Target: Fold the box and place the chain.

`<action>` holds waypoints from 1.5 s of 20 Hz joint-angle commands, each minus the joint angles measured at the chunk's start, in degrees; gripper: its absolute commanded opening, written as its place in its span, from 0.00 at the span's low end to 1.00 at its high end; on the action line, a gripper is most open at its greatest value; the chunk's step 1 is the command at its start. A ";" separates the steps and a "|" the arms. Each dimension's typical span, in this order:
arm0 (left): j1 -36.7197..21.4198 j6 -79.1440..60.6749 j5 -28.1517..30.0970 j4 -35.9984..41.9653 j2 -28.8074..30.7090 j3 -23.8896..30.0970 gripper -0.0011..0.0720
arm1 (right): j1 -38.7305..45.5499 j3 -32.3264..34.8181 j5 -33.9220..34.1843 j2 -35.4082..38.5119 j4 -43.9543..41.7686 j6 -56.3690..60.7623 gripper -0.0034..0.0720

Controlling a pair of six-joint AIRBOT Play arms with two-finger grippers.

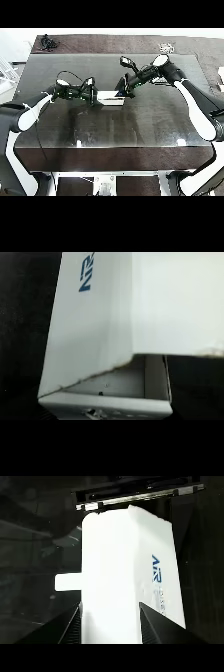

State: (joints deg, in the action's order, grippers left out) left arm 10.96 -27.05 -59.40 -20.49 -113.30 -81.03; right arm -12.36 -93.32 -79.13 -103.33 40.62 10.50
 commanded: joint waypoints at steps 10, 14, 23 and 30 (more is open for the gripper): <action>-0.04 -0.02 0.00 -0.02 0.04 0.02 0.75 | 0.74 10.19 13.00 4.44 -8.48 -16.15 0.60; -0.04 0.00 0.02 -0.02 0.04 0.02 0.75 | 0.02 10.93 9.66 3.39 -8.50 -16.09 0.60; -0.04 0.00 0.00 0.00 0.04 0.02 0.75 | -2.86 11.21 17.57 1.27 -5.51 -23.04 0.74; -0.04 -0.02 0.00 0.00 0.04 0.02 0.75 | -3.63 11.41 20.87 1.29 -4.42 -23.04 0.73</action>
State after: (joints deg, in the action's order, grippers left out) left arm 10.96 -27.03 -59.40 -20.49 -113.30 -81.03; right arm -15.81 -81.91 -59.81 -102.02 35.77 -12.21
